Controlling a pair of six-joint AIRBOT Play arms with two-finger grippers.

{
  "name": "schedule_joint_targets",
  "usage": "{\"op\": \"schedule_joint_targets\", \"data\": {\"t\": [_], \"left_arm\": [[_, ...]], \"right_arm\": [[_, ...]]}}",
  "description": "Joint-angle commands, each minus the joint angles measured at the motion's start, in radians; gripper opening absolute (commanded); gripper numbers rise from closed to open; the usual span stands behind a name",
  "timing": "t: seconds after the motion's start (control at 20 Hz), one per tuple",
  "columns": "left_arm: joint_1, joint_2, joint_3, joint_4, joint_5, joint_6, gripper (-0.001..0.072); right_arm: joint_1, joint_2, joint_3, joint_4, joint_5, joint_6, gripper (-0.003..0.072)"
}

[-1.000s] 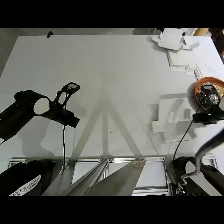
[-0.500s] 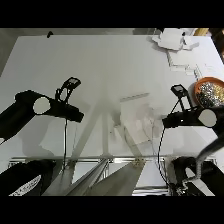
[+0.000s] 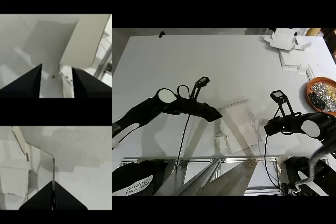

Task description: Fold the box and place the chain.

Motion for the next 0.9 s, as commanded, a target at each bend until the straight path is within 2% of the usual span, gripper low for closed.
{"op": "schedule_joint_targets", "data": {"t": [0.0,0.25,0.45,0.6,0.7,0.75,0.8,0.85], "left_arm": [[0.0,-0.108,-0.001,-0.178,-0.096,0.203,0.042],[-0.003,-0.149,-0.001,-0.177,-0.103,0.211,0.0415],[-0.048,-0.153,-0.001,-0.127,-0.091,0.211,0.0408],[-0.067,-0.152,-0.001,-0.113,-0.053,0.211,0.0297],[-0.064,-0.152,-0.001,-0.112,-0.029,0.223,0.0132],[-0.063,-0.152,-0.001,-0.112,-0.025,0.255,0.0019],[-0.063,-0.152,-0.001,-0.112,-0.021,0.295,0.0003],[-0.063,-0.15,0.0,-0.113,-0.008,0.335,0.0002]], "right_arm": [[0.015,0.001,-0.001,-0.004,-0.016,0.011,0.0017],[0.015,0.001,-0.001,-0.004,-0.022,0.011,0.0017],[0.015,0.001,-0.001,0.0,-0.042,0.011,0.0017],[0.015,0.001,-0.001,0.0,-0.045,0.011,0.0017],[0.015,0.002,-0.001,0.0,-0.043,0.011,0.0017],[0.015,0.004,-0.001,0.0,-0.043,0.011,0.002],[0.015,0.005,0.0,0.0,-0.043,0.011,0.0057],[0.015,0.006,0.002,0.0,-0.043,0.011,0.0153]]}}
